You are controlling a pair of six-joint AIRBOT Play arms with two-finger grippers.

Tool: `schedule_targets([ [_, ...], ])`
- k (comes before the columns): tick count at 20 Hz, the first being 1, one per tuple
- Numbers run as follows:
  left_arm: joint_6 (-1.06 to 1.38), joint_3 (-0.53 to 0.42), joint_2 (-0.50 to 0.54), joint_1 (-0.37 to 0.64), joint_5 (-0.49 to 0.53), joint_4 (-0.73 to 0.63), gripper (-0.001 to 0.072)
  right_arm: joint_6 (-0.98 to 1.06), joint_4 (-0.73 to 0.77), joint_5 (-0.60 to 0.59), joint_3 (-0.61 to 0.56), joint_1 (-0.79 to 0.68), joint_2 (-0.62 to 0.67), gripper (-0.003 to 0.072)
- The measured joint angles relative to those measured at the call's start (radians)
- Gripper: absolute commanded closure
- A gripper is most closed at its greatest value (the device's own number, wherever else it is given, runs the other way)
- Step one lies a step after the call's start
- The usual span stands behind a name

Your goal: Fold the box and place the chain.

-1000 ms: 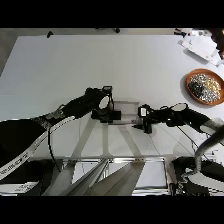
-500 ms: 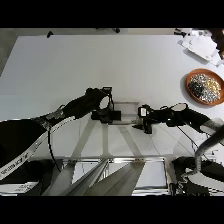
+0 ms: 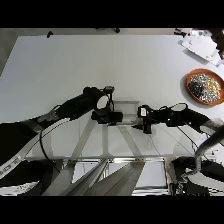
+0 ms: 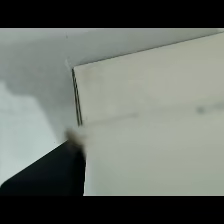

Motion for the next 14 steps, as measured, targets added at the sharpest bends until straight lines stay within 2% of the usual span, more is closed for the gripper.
schedule_targets([
  [4,0.05,0.0,0.071,0.037,0.011,0.003,0.0348,-0.003,-0.001,-0.002,0.0,0.0,0.0,0.0246],
  [7,0.117,-0.001,0.112,0.068,-0.025,0.004,0.0347,-0.005,-0.002,-0.001,0.0,0.0,0.0,0.0246],
  [10,0.267,-0.011,0.169,0.102,-0.042,0.013,0.0283,-0.005,-0.003,0.0,0.0,0.0,0.0,0.0246],
  [11,0.357,-0.021,0.199,0.117,-0.04,0.015,0.0242,-0.005,-0.003,0.0,0.0,0.0,0.0,0.0246],
  [13,0.595,-0.064,0.274,0.153,-0.024,0.009,0.0112,-0.005,-0.003,0.001,0.0,0.0,0.0,0.0246],
  [14,0.749,-0.103,0.319,0.179,-0.007,-0.013,0.0109,-0.005,-0.003,0.001,0.0,0.0,0.0,0.0246],
])
